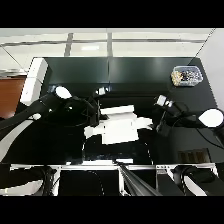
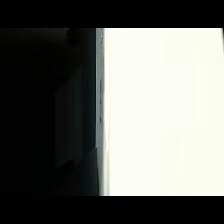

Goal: Fold the box and place the chain.

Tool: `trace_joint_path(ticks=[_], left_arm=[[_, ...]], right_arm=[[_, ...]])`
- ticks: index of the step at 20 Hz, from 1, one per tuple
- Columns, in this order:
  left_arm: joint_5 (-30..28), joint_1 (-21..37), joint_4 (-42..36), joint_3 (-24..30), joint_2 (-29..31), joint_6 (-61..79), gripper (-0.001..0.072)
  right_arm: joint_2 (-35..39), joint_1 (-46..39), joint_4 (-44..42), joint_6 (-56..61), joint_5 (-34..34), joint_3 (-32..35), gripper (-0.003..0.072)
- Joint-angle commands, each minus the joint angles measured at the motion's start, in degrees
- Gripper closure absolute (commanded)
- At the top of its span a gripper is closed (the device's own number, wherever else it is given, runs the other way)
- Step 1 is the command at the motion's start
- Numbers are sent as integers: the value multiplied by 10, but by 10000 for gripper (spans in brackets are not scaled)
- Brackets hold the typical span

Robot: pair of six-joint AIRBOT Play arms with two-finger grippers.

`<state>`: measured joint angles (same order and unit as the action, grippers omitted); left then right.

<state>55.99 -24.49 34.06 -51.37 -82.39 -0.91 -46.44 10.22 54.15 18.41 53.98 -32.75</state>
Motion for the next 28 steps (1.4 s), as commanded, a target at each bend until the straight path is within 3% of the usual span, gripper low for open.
trace_joint_path(ticks=[1,11,18,22,25,28], left_arm=[[-77,-26,21,11,-5,87,680],[-90,-26,21,10,-21,86,680],[-90,-26,21,10,-21,86,680],[-90,-26,21,10,-21,86,680],[-90,-26,21,10,-21,86,680],[-90,-26,21,10,-21,86,680]], right_arm=[[-37,44,-14,-91,-14,11,7],[-158,131,-22,-158,-64,11,8],[-162,131,-103,-174,-78,11,7],[-155,115,-107,-163,-71,11,7],[-155,115,-33,-168,-36,11,8],[-157,125,-69,-181,-39,17,7]])
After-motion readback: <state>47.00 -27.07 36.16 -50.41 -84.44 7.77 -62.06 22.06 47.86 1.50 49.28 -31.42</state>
